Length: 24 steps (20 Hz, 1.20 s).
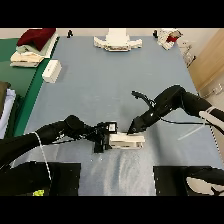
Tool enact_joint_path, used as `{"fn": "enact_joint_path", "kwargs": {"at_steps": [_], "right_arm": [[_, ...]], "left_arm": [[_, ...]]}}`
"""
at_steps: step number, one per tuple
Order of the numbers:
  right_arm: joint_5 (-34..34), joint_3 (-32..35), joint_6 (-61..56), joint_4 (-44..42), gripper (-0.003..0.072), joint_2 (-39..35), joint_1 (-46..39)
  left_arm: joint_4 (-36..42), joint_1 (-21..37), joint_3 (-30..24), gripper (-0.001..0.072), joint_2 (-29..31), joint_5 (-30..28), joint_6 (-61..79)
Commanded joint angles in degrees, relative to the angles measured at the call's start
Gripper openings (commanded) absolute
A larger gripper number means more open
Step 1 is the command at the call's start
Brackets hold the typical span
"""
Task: Fold the box.
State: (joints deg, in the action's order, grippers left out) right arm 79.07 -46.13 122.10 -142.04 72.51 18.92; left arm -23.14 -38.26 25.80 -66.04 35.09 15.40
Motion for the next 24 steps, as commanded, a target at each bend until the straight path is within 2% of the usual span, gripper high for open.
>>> {"fn": "enact_joint_path", "kwargs": {"at_steps": [1, 6, 10, 13, 15, 20, 21, 22, 24], "right_arm": [[-13.4, 3.8, 2.9, 4.3, 0.0001, -7.4, 6.1], [-29.5, 11.7, -0.5, 13.0, 0.0001, -20.3, 16.9], [-38.5, 16.9, -10.0, 26.0, 0.0001, -29.0, 25.2], [-39.8, 19.1, -19.9, 40.0, 0.0001, -31.9, 31.5], [-39.9, 19.3, -24.3, 45.6, 0.0002, -31.7, 34.6], [-41.6, 18.8, -23.9, 47.1, 0.0004, -31.8, 36.8], [-41.6, 18.6, -22.8, 47.1, 0.0022, -31.8, 36.8], [-41.5, 18.3, -21.2, 47.1, 0.0101, -31.8, 36.8], [-41.5, 17.4, -17.1, 47.1, 0.0332, -31.8, 36.8]], "left_arm": [[0.0, 0.0, 0.0, 0.0476, 0.0, 0.0, 0.0], [0.0, 0.0, 0.0, 0.0477, 0.0, 0.0, 0.0], [0.0, 0.0, 0.0, 0.0477, 0.0, 0.0, 0.0], [0.0, 0.0, 0.0, 0.0477, 0.0, 0.0, 0.0], [0.0, 0.0, 0.0, 0.0477, 0.0, 0.0, 0.0], [0.0, 0.0, 0.0, 0.0477, 0.0, 0.0, 0.0], [0.0, 0.0, 0.0, 0.0477, 0.0, 0.0, 0.0], [0.0, 0.0, 0.0, 0.0476, 0.0, 0.0, 0.0], [0.0, 0.0, 0.0, 0.0476, 0.0, 0.0, 0.0]]}}
